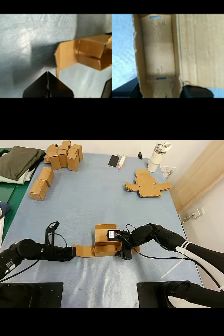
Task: Fold the box.
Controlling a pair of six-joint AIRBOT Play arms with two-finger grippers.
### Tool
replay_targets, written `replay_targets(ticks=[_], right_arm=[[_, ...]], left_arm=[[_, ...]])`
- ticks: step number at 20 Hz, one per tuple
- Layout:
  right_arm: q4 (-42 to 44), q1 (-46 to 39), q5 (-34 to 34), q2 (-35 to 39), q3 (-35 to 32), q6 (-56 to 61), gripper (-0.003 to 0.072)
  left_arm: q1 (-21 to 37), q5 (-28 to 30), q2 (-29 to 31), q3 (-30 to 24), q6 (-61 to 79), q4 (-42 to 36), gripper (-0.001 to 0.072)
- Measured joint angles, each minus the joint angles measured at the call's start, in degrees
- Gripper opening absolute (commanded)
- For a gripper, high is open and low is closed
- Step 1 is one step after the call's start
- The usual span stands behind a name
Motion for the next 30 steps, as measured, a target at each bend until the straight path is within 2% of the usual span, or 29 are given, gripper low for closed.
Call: replay_targets(ticks=[3,8,10,16,22,23,24,30], right_arm=[[0.0,0.0,0.0,0.0,0.0,0.0,0.0522],[0.0,0.0,0.0,0.0,0.0,0.0,0.0522],[0.0,0.0,0.0,0.0,0.0,0.0,0.0522],[0.0,0.0,0.0,0.0,0.0,0.0,0.0522],[0.0,0.0,0.0,0.0,0.0,0.0,0.0522],[0.0,0.0,0.0,0.0,0.0,0.0,0.0522],[0.0,0.0,0.0,0.0,0.0,0.0,0.0522],[0.0,0.0,0.0,0.0,0.0,0.0,0.0522]], left_arm=[[-3.1,5.4,-3.2,0.0,0.0,-2.9,0.0011],[-6.2,10.1,-4.8,0.0,1.1,-5.7,0.0011],[-6.7,10.8,-4.9,0.0,3.5,-8.8,0.0011],[-7.4,9.2,-5.1,0.6,18.5,-24.5,0.0011],[-7.4,10.1,-5.1,1.6,23.2,-28.2,0.0023],[-7.4,10.3,-5.1,1.8,23.5,-28.5,0.021],[-7.4,10.4,-5.2,2.1,23.6,-28.6,0.0288],[-7.4,10.5,-5.2,4.9,24.1,-29.1,0.029]])
